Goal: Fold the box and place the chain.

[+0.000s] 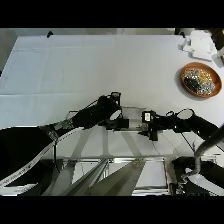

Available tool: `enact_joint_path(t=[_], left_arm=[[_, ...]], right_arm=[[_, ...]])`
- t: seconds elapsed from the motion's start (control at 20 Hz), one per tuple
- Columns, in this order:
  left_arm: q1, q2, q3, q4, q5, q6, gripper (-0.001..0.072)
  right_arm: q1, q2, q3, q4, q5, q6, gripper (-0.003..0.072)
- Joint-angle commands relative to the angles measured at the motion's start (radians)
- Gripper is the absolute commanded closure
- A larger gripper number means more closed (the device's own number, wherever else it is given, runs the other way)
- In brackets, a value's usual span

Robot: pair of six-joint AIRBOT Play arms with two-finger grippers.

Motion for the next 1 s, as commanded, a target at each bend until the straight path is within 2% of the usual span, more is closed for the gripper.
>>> enact_joint_path(t=[0.0, 0.15, 0.2, 0.4, 0.5, 0.65, 0.8, 0.85, 0.9, 0.95], left_arm=[[-0.002, 0.001, 0.001, 0.005, 0.007, -0.005, 0.0578], [-0.002, 0.000, 0.001, 0.005, 0.008, -0.005, 0.0595], [-0.002, -0.003, 0.001, 0.005, 0.008, -0.007, 0.0709], [-0.013, -0.017, 0.001, 0.005, 0.010, -0.031, 0.0706], [-0.013, -0.019, 0.001, 0.005, 0.015, -0.030, 0.0677], [-0.013, -0.019, 0.001, 0.005, 0.015, -0.029, 0.0558], [-0.013, -0.021, 0.001, 0.005, 0.015, -0.029, 0.0560], [-0.013, -0.021, 0.001, 0.005, 0.015, -0.030, 0.0582], [-0.013, -0.021, 0.001, 0.005, 0.015, -0.030, 0.0663], [-0.013, -0.021, 0.001, 0.005, 0.015, -0.030, 0.0706]], right_arm=[[0.000, 0.000, 0.000, 0.003, -0.001, 0.003, 0.0273], [0.000, 0.000, 0.000, 0.003, -0.001, 0.003, 0.0273], [0.000, 0.000, 0.000, 0.003, -0.001, 0.003, 0.0273], [0.000, 0.000, 0.000, 0.003, -0.001, 0.003, 0.0273], [0.000, 0.000, 0.000, 0.003, -0.001, 0.003, 0.0273], [0.000, 0.000, 0.000, 0.003, -0.001, 0.003, 0.0273], [0.000, 0.000, 0.000, 0.003, -0.001, 0.003, 0.0273], [0.000, 0.000, 0.000, 0.003, -0.001, 0.003, 0.0273], [0.000, 0.000, 0.000, 0.003, -0.001, 0.003, 0.0273], [0.000, 0.000, 0.000, 0.003, -0.001, 0.003, 0.0273]])
